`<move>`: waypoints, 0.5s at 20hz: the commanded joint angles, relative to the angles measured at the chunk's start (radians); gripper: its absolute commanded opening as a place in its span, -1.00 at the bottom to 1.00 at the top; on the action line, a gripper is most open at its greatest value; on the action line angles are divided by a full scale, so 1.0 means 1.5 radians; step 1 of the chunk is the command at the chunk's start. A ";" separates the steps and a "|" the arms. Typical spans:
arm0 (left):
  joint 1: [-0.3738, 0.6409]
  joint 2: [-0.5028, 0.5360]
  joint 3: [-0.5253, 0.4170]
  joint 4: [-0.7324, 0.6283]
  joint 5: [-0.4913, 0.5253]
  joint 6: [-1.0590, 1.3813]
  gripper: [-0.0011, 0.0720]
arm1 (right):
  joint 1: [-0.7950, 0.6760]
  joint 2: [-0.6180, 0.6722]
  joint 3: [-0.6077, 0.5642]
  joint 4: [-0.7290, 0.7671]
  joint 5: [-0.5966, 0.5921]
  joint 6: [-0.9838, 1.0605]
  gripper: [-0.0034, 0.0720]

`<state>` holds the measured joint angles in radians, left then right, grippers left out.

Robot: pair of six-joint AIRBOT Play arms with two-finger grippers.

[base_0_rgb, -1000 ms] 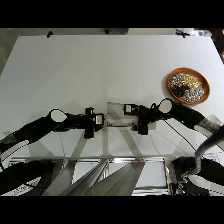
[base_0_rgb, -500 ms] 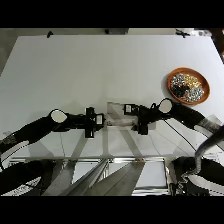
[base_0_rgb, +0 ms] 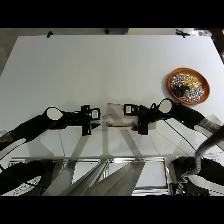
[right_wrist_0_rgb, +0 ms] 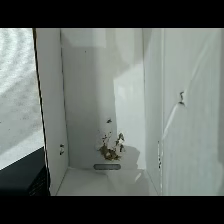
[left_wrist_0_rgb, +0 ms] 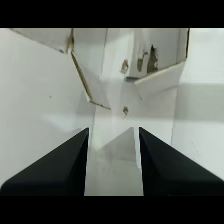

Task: Fold the box and place the chain.

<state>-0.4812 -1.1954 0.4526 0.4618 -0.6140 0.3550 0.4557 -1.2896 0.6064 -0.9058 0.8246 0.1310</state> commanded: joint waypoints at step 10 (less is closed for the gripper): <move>-0.050 -0.041 0.000 -0.127 0.006 0.168 -0.04 | 0.000 0.001 0.000 0.001 0.000 0.001 0.17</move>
<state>-0.5468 -1.2507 0.4526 0.3077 -0.6308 0.5697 0.4557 -1.2896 0.6064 -0.9054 0.8246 0.1326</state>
